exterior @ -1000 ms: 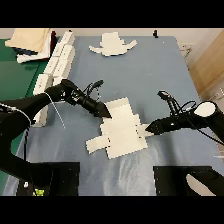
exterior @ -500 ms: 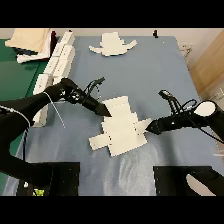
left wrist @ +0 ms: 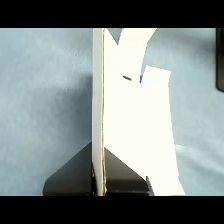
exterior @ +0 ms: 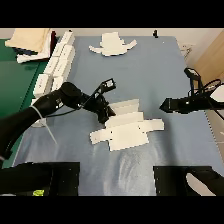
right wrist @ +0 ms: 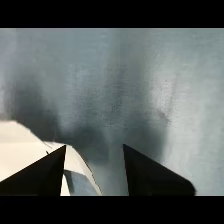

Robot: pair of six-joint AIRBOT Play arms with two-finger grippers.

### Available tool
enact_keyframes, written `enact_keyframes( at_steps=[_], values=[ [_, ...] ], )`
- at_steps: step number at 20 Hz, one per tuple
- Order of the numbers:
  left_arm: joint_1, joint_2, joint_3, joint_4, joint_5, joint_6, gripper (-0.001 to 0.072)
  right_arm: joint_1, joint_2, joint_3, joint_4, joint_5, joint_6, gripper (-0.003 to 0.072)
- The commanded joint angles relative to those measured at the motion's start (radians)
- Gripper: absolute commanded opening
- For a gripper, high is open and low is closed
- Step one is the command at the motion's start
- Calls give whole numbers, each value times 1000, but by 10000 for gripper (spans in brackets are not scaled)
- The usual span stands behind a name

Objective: Fold the box.

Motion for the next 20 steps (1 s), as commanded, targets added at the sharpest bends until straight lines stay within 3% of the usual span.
enact_keyframes(
  at_steps=[1,7,16,18,20],
  values=[
    [-73,105,-135,-80,185,287,9,-11,-8,31,31,-51,72,510],
    [-165,113,-223,-87,270,351,10,-8,-62,30,114,-95,72,510],
    [-180,113,-247,-90,249,309,11,35,-76,26,130,-107,70,506],
    [-180,113,-255,-90,224,309,12,35,-76,26,129,-107,68,377],
    [-180,113,-255,-90,208,299,12,35,-76,26,129,-107,68,372]
  ],
)
